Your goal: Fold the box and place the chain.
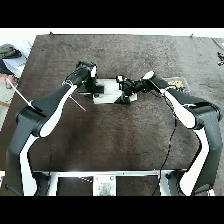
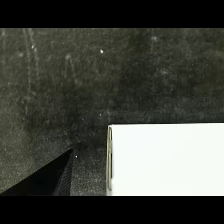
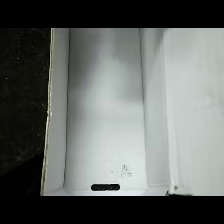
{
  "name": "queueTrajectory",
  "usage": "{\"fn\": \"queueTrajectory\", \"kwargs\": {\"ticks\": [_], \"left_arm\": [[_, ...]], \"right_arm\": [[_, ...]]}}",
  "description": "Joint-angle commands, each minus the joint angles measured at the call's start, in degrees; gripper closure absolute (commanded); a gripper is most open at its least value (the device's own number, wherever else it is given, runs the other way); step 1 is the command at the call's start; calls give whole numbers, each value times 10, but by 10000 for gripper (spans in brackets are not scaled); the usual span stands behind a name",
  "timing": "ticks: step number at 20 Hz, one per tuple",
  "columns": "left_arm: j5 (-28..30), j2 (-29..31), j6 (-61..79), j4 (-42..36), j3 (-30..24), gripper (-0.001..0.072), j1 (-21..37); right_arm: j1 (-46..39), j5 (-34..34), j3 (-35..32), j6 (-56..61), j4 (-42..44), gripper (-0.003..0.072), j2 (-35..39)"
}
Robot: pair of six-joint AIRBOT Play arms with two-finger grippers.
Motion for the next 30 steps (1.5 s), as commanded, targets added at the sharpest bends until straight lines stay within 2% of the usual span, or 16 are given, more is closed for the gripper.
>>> {"fn": "queueTrajectory", "kwargs": {"ticks": [1, 5, 11, 12, 13, 14, 19, 23, 27, 30], "left_arm": [[-9, 6, 54, -5, 8, 394, -1], [-67, 8, 135, -7, 47, 395, -1], [-72, 56, 186, -12, 48, 392, -1], [-67, 64, 203, -13, 47, 364, -1], [-68, 72, 228, -13, 48, 91, -1], [-67, 80, 243, -13, 48, -3, -1], [-39, 105, 313, -26, 44, -1, 4], [-10, 135, 405, -151, 22, -1, 52], [-21, 152, 547, -330, -6, -1, 150], [-11, 151, 725, -460, -49, -1, 221]], "right_arm": [[0, -2, 0, 0, 1, 315, 0], [0, -2, 0, 0, 1, 315, 0], [0, -2, 0, 0, 1, 316, 0], [0, -2, 0, 0, 1, 316, 0], [0, -2, 0, 0, 1, 316, 0], [0, -2, 0, 0, 1, 315, 0], [0, -2, 0, 0, 1, 315, 0], [0, -2, 0, 0, 1, 315, 0], [0, -2, 0, 0, 1, 315, 0], [0, -2, 0, 0, 1, 315, 0]]}}
